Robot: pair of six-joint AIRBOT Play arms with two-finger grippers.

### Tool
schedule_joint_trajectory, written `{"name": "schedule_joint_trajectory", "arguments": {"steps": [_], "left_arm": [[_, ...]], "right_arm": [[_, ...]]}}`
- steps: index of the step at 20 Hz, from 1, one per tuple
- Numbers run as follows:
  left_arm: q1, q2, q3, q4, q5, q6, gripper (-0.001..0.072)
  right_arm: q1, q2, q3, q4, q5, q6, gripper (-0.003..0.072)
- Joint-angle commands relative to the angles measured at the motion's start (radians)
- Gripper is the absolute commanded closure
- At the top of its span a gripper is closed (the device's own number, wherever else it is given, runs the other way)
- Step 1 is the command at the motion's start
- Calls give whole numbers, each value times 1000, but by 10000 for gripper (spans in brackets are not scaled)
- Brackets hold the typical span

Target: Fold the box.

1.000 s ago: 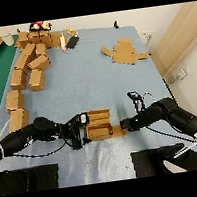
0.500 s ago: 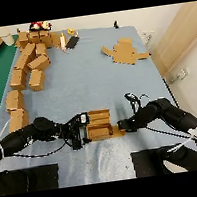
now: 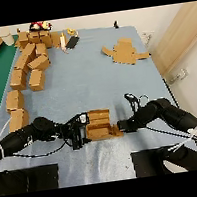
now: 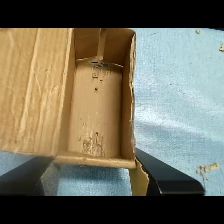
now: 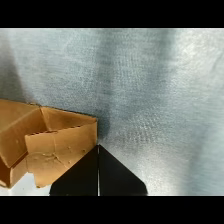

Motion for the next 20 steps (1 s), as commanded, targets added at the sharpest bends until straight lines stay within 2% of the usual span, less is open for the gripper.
{"name": "schedule_joint_trajectory", "arguments": {"steps": [1, 9, 10, 11, 12, 15, 20], "left_arm": [[1, 0, 0, -1, 0, 0, 186], [1, 0, 0, -1, 0, -1, 186], [1, 0, 0, -2, 0, 0, 186], [1, 0, 0, -1, 0, -1, 186], [1, 0, 0, -1, 0, -1, 186], [1, 0, 0, -1, 0, -1, 186], [1, 0, 0, -1, 0, 0, 186]], "right_arm": [[1, 21, 0, 8, -19, -1, 683], [1, 97, 0, 18, -49, -2, 681], [1, 104, 0, 33, -48, -14, 647], [1, 109, 1, 66, -47, -30, 556], [1, 111, 1, 107, -42, -48, 516], [1, 120, 9, 196, -28, -73, 516], [1, 122, 50, 191, -29, -73, 517]]}}
